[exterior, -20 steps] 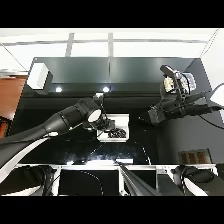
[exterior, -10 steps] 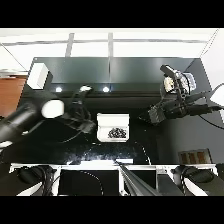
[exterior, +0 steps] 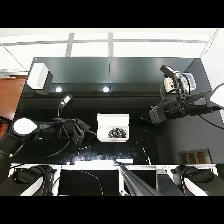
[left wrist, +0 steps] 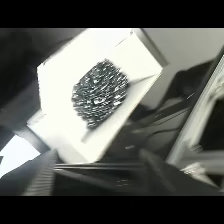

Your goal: Fold the box and place the chain.

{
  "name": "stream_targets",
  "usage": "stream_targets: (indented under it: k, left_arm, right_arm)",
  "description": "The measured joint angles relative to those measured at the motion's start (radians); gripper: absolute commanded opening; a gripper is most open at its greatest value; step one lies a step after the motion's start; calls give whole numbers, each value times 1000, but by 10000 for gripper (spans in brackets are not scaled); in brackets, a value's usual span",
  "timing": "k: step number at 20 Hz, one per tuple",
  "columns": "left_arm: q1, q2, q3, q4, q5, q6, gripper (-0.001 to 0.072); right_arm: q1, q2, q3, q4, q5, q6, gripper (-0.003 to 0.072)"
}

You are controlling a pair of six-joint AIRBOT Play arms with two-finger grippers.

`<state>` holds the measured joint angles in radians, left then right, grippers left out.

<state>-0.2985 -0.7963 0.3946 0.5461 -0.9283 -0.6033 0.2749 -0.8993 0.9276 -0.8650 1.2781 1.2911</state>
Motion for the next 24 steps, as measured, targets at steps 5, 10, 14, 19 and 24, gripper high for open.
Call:
stream_targets:
  k: [5, 10, 14, 19, 24]
  left_arm:
    - [0, -92, -31, 8, 109, 461, 714]
    - [17, -269, 24, 24, 135, 808, 712]
    - [19, -361, 66, 31, 96, 925, 712]
    - [-21, -391, 83, -16, 57, 978, 712]
    - [-61, -398, 87, -31, 68, 989, 711]
  right_arm:
    - [0, 0, 0, -21, 0, 8, 359]
    - [0, 0, 0, -26, -8, 15, 359]
    - [0, 0, 0, -27, -27, 14, 359]
    - [0, 0, 0, -29, -69, 14, 359]
    - [0, 0, 0, -41, -88, 14, 359]
